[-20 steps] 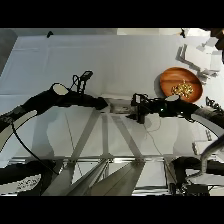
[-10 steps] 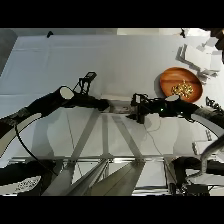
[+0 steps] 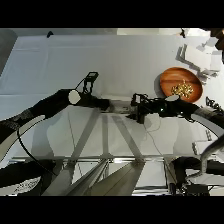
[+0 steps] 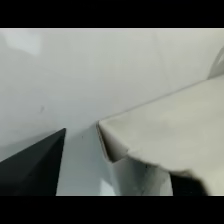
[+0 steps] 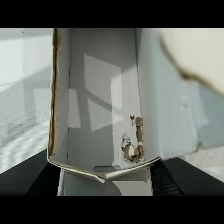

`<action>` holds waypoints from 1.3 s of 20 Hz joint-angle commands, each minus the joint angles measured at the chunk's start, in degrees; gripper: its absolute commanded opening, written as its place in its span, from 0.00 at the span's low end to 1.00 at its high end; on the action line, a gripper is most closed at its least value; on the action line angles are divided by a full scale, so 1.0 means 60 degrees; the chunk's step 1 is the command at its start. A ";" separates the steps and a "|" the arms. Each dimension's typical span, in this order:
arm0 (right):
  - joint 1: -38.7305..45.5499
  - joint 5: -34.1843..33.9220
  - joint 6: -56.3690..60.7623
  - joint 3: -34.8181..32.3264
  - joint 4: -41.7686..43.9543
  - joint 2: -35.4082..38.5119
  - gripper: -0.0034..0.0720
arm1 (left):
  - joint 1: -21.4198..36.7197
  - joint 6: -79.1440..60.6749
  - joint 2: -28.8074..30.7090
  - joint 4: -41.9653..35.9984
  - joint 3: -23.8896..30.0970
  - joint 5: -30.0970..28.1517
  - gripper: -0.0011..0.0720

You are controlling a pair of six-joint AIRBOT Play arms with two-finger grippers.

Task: Fold the box and place the chain.

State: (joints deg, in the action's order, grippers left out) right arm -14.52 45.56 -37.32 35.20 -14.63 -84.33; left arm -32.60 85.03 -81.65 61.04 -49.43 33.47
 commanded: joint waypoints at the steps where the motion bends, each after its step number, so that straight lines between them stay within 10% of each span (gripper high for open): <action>1: -0.0007 0.0011 0.0000 0.0004 0.0000 0.0007 0.72 | -0.0186 0.0652 0.0029 0.0499 -0.0463 0.0397 0.97; 15: -0.0007 0.0011 0.0000 0.0004 0.0000 0.0007 0.72 | -0.0729 0.2412 0.0029 0.0732 -0.0732 0.1286 0.96; 19: -0.0007 0.0011 0.0000 0.0004 0.0000 0.0007 0.72 | -0.1089 0.4146 0.0029 0.3213 -0.1475 0.1570 0.77; 26: -0.0007 0.0011 0.0000 0.0004 0.0000 0.0007 0.72 | -0.1370 0.5690 -0.0397 0.4856 -0.1570 0.2703 0.77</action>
State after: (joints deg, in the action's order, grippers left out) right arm -14.52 45.65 -37.34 35.20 -14.66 -84.33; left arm -40.10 116.09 -82.94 86.26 -58.52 47.57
